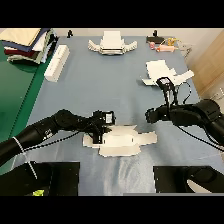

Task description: Fold the box.

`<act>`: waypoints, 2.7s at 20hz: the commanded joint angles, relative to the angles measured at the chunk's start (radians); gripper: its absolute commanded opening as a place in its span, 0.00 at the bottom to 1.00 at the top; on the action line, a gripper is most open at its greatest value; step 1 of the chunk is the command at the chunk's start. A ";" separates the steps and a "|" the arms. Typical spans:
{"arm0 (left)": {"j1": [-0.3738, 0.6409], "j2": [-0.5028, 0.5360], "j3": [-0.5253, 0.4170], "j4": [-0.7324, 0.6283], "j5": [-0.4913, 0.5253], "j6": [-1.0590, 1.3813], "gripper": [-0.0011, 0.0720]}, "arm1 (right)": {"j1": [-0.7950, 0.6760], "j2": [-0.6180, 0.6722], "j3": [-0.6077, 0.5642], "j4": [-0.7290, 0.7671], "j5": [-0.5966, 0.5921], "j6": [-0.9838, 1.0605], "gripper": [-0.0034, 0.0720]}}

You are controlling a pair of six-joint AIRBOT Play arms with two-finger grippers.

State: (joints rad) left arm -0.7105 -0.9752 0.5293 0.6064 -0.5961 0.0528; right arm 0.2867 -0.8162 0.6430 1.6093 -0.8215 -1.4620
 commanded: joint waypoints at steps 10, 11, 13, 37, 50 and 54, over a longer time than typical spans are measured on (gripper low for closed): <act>0.002 -0.014 0.010 0.003 -0.092 -0.029 0.03 | 0.000 0.000 0.000 0.004 -0.008 0.000 0.58; 0.002 -0.015 0.017 0.004 -0.089 -0.049 0.03 | 0.000 0.000 0.000 0.004 -0.010 0.000 0.58; 0.002 -0.015 0.030 0.004 -0.073 -0.073 0.03 | 0.000 0.000 0.000 0.004 -0.010 0.000 0.58; 0.001 -0.037 0.032 0.003 -0.069 -0.072 0.03 | 0.680 0.267 -0.126 0.093 -0.348 -0.116 0.29; 0.002 -0.037 0.032 0.000 -0.069 -0.072 0.03 | 0.872 -0.142 -0.145 -0.398 0.005 0.143 0.82; 0.002 -0.037 0.032 0.000 -0.069 -0.072 0.03 | 0.872 -0.114 -0.135 -0.494 -0.022 0.417 0.82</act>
State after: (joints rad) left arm -0.7094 -1.0115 0.5613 0.6079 -0.6647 -0.0196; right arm 1.1564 -0.9321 0.5014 1.1980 -0.8455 -1.2568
